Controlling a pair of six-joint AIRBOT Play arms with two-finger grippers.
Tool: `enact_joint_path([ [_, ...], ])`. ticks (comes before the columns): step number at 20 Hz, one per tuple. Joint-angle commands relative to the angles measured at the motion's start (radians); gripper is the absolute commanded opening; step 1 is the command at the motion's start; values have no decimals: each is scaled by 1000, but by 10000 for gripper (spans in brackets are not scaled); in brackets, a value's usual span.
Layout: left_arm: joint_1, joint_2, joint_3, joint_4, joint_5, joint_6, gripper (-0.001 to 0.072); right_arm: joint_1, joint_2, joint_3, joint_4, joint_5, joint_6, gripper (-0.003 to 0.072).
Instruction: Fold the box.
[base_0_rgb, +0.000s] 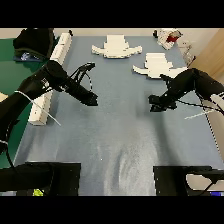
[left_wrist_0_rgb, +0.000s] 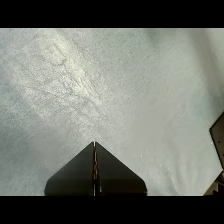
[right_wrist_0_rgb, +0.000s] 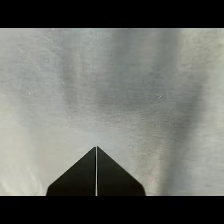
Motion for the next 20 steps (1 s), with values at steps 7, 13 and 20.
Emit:
enact_joint_path([
  [7, 0, -1, 0, 0, 0, 0, 12, -82, -60, 123, -57, 109, 26, 184],
  [13, 0, 0, 0, 0, 0, 0, 12, -367, -426, 689, -83, 34, 26, 431],
  [20, 0, -1, 0, 0, 0, 0, 12, -488, -740, 1035, 119, 66, 26, 429],
])
